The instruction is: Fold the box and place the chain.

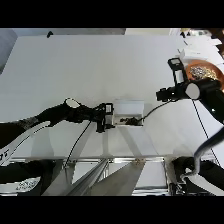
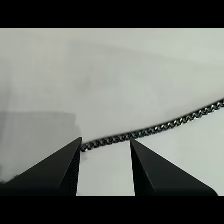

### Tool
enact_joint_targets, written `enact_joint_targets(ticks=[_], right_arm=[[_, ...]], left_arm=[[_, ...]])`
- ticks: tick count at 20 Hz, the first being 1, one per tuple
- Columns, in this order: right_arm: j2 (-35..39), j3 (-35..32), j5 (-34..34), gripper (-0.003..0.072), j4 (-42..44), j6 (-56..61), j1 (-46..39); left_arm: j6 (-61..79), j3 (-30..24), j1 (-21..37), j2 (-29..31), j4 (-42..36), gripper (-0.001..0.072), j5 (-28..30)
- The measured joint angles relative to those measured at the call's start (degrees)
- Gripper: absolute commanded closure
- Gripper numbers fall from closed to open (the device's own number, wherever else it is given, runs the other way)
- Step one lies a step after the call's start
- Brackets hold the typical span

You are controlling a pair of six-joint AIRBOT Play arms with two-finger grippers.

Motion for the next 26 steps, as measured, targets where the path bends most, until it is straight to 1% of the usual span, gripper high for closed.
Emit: enact_joint_targets(ticks=[5, 11, 12, 13, 14, 16, 19, 20, 21, 23, 26], right_arm=[[-6.5, 0.0, 1.3, 0.0278, 0.7, 0.2, -0.9], [-9.6, 0.0, 1.9, 0.0293, 1.0, 0.8, -1.0], [-9.9, 0.0, 2.0, 0.0302, 1.0, 1.0, -1.0], [-10.3, 0.0, 2.0, 0.0338, 1.0, 1.1, -1.0], [-10.6, 0.0, 1.8, 0.0353, 1.0, 1.3, -1.0], [-11.4, 0.0, 1.4, 0.0353, 1.0, 1.3, -1.0], [-12.4, 0.0, 1.4, 0.0423, 1.2, 1.5, -1.0], [-12.7, 0.0, 1.4, 0.0491, 1.2, 1.4, -1.0], [-12.9, 0.0, 1.5, 0.0533, 1.2, 1.4, -1.0], [-13.2, 0.0, 1.7, 0.0664, 1.2, 1.4, -1.0], [-13.0, -0.1, 2.1, 0.0665, 1.1, 1.4, -1.0]], left_arm=[[0.0, 0.0, 0.0, 0.0, 0.0, 0.0456, 0.0], [0.0, 0.0, 0.0, 0.0, 0.0, 0.0456, 0.0], [0.0, 0.0, 0.0, 0.0, 0.0, 0.0456, 0.0], [0.0, 0.0, 0.0, 0.0, 0.0, 0.0456, 0.0], [0.0, 0.0, 0.0, 0.0, 0.0, 0.0456, 0.0], [0.0, 0.0, 0.0, 0.0, 0.0, 0.0456, 0.0], [0.0, 0.0, 0.0, 0.0, 0.0, 0.0456, 0.0], [0.0, 0.0, 0.0, 0.0, 0.0, 0.0456, 0.0], [0.0, 0.0, 0.0, 0.0, 0.0, 0.0456, 0.0], [0.0, 0.0, 0.0, 0.0, 0.0, 0.0456, 0.0], [0.0, 0.0, 0.0, 0.0, 0.0, 0.0456, 0.0]])
